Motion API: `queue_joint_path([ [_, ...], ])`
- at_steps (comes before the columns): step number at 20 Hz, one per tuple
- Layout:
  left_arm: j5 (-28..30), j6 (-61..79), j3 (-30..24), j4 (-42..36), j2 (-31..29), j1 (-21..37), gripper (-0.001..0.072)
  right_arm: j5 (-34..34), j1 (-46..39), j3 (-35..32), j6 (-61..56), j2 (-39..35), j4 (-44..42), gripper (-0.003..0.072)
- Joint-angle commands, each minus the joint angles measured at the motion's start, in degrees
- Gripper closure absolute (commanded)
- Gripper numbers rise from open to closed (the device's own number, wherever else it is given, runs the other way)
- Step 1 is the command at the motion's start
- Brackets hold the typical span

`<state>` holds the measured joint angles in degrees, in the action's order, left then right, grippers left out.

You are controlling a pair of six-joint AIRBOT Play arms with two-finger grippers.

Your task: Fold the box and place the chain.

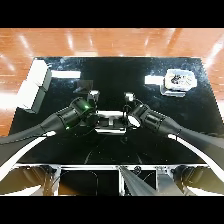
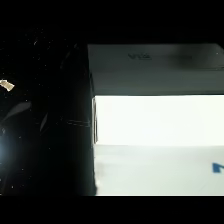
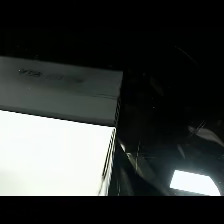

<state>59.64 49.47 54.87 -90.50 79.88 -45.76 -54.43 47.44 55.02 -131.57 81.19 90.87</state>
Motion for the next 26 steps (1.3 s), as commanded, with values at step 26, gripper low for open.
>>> queue_joint_path([
  [26,-0.2,0.0,0.0,-0.2,0.0,0.0,0.0691,2.1,-1.1,0.0,1.3,1.5,-0.9,0.0447],
])
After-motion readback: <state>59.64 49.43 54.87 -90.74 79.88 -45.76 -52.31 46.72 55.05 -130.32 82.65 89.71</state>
